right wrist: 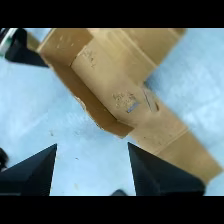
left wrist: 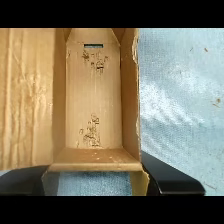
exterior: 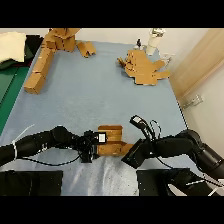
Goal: Fold the box.
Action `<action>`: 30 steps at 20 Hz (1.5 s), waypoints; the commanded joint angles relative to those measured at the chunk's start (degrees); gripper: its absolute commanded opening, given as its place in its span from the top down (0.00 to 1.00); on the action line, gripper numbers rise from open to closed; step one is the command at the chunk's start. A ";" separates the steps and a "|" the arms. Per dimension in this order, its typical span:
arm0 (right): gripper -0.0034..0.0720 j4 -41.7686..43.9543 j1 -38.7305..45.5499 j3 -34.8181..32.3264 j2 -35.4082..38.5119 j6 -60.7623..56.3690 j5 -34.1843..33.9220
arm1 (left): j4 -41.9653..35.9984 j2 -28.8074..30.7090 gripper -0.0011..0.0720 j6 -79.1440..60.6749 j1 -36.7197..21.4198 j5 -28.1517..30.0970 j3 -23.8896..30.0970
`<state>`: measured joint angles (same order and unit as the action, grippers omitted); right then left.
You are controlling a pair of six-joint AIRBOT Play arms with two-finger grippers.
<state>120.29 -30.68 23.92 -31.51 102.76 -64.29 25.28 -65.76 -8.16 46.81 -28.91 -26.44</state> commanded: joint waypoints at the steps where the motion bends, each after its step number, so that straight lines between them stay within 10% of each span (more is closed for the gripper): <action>1: 0.01 0.66 -0.02 -0.09 0.72 -18.75 3.41 | 0.00 -0.02 0.33 0.02 0.00 0.02 -0.04; 2: 0.03 1.29 -0.02 -0.07 0.74 -24.63 5.22 | 0.00 -0.02 0.33 0.02 0.00 0.02 -0.04; 5: 0.70 8.00 -0.04 0.04 0.22 -27.74 12.13 | 0.00 -0.02 0.33 0.02 0.00 0.02 -0.04; 6: 0.75 9.46 -0.04 0.11 -0.02 -27.71 14.78 | 0.00 -0.02 0.33 0.02 0.00 0.02 -0.04; 19: 0.84 7.91 -0.24 9.84 -34.64 -13.60 20.83 | 0.00 -0.02 0.33 0.02 0.00 0.00 -0.04; 30: 0.85 0.46 0.24 12.83 -30.47 -8.72 17.35 | 0.00 -0.02 0.33 0.02 0.00 0.00 -0.04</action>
